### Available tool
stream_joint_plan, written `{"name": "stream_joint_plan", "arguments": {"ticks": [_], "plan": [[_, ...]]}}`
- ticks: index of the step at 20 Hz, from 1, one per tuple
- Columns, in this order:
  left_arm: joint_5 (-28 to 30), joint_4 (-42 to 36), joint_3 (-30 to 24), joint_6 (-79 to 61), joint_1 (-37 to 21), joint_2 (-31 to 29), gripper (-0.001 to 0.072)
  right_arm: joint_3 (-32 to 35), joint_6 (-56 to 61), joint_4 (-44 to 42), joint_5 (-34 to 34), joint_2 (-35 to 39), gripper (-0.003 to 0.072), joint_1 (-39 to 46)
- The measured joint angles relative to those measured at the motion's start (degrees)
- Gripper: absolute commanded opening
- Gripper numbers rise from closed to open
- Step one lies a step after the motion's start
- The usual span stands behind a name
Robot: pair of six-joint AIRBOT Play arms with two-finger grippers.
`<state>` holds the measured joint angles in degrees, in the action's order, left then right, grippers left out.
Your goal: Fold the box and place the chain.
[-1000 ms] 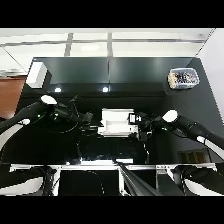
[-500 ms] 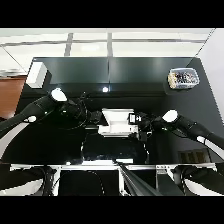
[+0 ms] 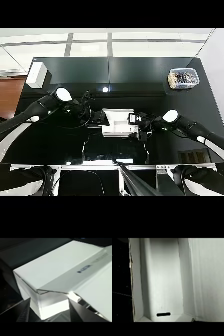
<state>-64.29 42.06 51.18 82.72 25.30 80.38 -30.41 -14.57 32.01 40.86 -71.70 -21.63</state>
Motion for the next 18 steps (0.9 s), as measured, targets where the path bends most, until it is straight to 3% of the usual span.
{"name": "stream_joint_plan", "arguments": {"ticks": [8,14,18], "plan": [[5.44,9.86,0.92,8.81,5.55,0.0,0.0528,0.0,0.07,-0.04,-0.11,0.0,0.0127,0.0],[6.97,24.87,3.34,19.41,11.54,0.07,0.0528,0.0,0.2,-0.04,-0.22,0.0,0.0127,0.0],[4.66,36.5,5.97,28.24,15.8,0.81,0.0528,0.0,0.2,-0.07,-0.22,0.0,0.0127,0.0]]}}
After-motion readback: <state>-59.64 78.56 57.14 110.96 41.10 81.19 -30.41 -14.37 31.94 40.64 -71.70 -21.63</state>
